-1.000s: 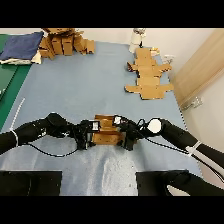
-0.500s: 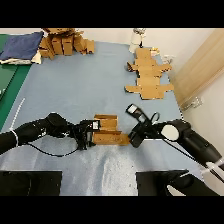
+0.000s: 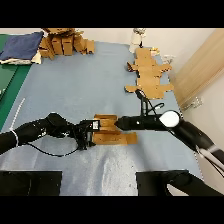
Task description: Fold the box.
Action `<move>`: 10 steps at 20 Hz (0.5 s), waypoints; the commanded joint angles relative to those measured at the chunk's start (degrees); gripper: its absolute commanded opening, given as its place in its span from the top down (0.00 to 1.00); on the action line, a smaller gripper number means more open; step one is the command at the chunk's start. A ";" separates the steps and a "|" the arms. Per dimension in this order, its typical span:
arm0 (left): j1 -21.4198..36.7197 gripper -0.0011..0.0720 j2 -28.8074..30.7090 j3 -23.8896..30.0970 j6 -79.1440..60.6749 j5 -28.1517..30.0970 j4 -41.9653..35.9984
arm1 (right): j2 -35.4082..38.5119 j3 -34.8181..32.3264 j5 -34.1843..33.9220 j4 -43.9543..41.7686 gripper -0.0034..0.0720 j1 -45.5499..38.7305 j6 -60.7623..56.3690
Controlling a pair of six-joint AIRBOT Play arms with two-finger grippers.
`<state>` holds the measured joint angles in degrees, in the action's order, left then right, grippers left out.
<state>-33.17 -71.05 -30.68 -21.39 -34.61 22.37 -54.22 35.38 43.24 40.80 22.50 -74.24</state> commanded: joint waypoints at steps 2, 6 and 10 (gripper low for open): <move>-0.02 0.42 0.04 0.02 0.02 0.02 0.00 | -14.82 6.03 1.22 -15.13 0.95 -3.26 14.27; -0.02 0.42 0.04 0.02 0.02 0.04 -0.02 | -23.69 6.86 2.47 -15.23 0.95 -3.23 16.09; -0.02 0.42 0.04 0.02 0.02 0.04 -0.02 | -26.18 6.69 4.17 -13.09 0.95 -3.23 16.41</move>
